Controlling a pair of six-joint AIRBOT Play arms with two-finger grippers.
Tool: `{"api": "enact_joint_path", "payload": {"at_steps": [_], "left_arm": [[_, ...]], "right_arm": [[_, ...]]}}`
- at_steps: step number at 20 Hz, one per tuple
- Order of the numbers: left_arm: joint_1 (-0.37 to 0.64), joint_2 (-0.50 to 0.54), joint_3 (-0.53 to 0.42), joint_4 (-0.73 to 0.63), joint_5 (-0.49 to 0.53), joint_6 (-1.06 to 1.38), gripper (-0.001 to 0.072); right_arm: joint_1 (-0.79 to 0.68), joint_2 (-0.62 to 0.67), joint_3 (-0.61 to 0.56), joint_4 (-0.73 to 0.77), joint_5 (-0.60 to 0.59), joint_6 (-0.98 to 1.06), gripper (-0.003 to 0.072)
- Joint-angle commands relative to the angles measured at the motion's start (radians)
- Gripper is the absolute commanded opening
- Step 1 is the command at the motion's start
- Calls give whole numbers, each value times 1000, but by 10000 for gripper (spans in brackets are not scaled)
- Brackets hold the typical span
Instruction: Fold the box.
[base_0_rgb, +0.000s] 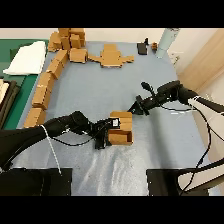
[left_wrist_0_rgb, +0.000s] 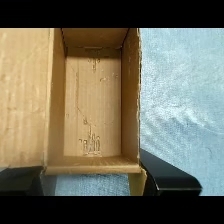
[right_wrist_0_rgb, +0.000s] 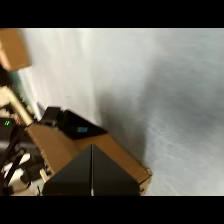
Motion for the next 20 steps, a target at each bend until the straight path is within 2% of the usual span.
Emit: {"api": "enact_joint_path", "payload": {"at_steps": [1, 5, 10, 15, 18, 20], "left_arm": [[0, -1, 1, 0, -1, 0, 423], [0, 0, 1, 0, 1, 0, 424], [0, -1, 1, 0, 0, 0, 424], [0, 0, 1, 0, 0, 0, 424], [0, -1, 1, 0, 0, 0, 424], [0, -1, 1, 0, 0, 0, 424]], "right_arm": [[55, 22, -36, 80, -120, -203, 3], [158, 182, -197, -60, 25, -206, 2], [256, 422, -397, -203, 344, -221, 2], [405, 626, -496, -320, 530, -223, 2], [535, 731, -551, -461, 705, -204, 3], [605, 776, -568, -564, 777, -176, 2]]}}
